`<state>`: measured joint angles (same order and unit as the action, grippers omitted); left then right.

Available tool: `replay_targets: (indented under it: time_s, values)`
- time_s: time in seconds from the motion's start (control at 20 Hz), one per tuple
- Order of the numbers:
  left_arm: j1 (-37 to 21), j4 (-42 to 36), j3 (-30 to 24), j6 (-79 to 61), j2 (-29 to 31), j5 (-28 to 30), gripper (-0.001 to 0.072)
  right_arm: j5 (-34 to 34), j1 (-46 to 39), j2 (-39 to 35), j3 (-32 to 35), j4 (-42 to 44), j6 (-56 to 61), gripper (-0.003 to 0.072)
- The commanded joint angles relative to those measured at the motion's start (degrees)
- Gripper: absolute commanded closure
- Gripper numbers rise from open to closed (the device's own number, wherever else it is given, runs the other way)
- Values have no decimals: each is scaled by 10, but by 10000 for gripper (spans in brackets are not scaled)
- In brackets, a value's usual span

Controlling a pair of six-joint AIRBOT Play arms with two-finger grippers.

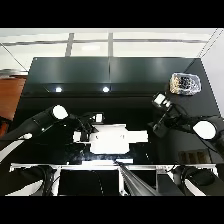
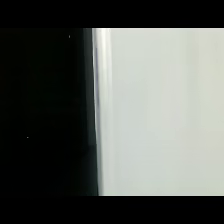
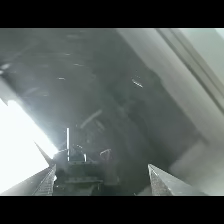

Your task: Fold the box and place the chain.

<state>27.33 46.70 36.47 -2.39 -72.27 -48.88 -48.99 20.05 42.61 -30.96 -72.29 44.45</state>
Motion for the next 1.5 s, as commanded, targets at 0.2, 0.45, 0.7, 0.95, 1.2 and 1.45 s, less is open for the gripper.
replay_targets:
  time_s: [0.2, 0.45, 0.7, 0.95, 1.2, 1.45]
  values:
    - [2, 10, 7, 7, -20, -1, 683, -29, 25, 88, 14, 174, -254, -10]
    - [2, 10, 7, 25, -20, 9, 683, -39, 111, 128, 14, 172, -276, -9]
    - [2, 10, 7, 25, -21, 9, 683, -67, 116, 128, 17, 173, -278, -8]
    - [2, 10, 7, 25, -22, 7, 683, -52, 159, 128, 45, 186, -286, -8]
    - [2, 10, 7, 25, -22, 7, 683, 47, 215, 137, 47, 196, -286, -8]
    - [2, 10, 7, 25, -22, 7, 683, 95, 243, 142, 48, 202, -287, -8]
